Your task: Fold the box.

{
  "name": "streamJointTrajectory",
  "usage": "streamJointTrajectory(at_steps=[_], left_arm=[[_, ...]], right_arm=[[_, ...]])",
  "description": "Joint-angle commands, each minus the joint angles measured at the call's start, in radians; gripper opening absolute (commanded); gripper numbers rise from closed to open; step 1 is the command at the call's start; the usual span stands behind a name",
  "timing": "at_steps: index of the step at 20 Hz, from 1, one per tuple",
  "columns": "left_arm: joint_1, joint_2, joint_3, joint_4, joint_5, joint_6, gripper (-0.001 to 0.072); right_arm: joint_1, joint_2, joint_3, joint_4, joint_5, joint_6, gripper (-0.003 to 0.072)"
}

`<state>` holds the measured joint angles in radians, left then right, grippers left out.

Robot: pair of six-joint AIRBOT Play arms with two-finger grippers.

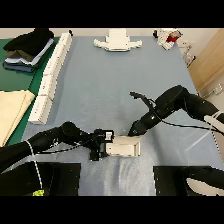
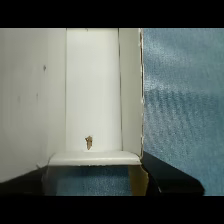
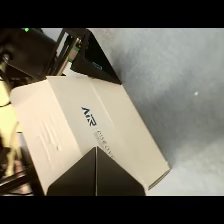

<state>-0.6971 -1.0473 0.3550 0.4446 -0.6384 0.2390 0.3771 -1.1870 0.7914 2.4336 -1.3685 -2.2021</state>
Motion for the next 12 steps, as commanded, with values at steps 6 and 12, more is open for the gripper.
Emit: streamJointTrajectory(at_steps=[6, 12], left_arm=[[0.000, 0.000, 0.000, 0.000, 0.000, 0.000, 0.0354], [0.000, 0.000, 0.000, 0.000, 0.000, 0.000, 0.0353]], right_arm=[[0.240, 0.309, -0.230, -0.079, 0.435, -0.224, 0.0005], [0.413, 0.465, -0.352, -0.228, 0.601, -0.225, 0.0020]])
